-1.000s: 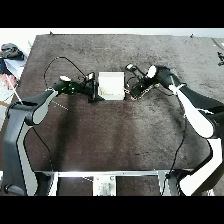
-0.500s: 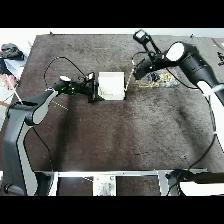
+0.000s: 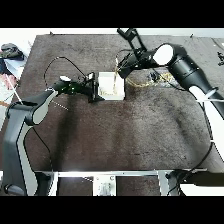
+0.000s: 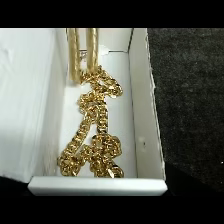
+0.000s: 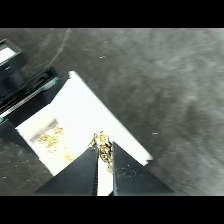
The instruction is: Fold the box and place the chain.
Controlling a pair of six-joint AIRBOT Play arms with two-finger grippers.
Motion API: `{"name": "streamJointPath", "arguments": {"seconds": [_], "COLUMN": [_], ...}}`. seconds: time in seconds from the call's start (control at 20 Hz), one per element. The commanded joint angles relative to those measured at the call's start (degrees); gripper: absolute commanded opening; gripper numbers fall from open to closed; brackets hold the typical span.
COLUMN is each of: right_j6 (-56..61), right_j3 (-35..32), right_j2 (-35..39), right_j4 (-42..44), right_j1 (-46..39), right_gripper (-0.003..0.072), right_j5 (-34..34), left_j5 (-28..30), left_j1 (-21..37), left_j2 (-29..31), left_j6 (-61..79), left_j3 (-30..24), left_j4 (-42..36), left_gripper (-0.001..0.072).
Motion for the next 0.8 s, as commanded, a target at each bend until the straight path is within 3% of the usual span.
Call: {"name": "streamJointPath", "arguments": {"seconds": [0.0, 0.3, 0.4, 0.45, 0.75], "right_j6": [-0.1, -0.7, -0.7, -0.6, -2.9], "right_j3": [0.0, 0.0, 0.0, 0.0, 0.0], "right_j2": [-3.1, -6.9, -6.9, -6.3, -6.8], "right_j4": [3.6, 5.6, 4.5, 2.2, -11.2], "right_j1": [0.9, 2.4, 1.5, 0.6, -10.2], "right_gripper": [0.0011, 0.0028, 0.0444, 0.0403, 0.0407], "right_j5": [-0.4, 1.5, 2.1, 2.9, 10.3], "left_j5": [0.0, 0.0, 0.0, 0.0, 0.0], "left_j1": [0.0, 0.0, 0.0, 0.0, 0.0], "left_j2": [0.0, 0.0, 0.0, 0.0, 0.0], "left_j6": [0.0, 0.0, 0.0, 0.0, 0.0], "left_j3": [0.0, 0.0, 0.0, 0.0, 0.0], "left_j4": [0.0, 0.0, 0.0, 0.0, 0.0], "left_gripper": [0.0528, 0.0528, 0.0528, 0.0528, 0.0528]}}
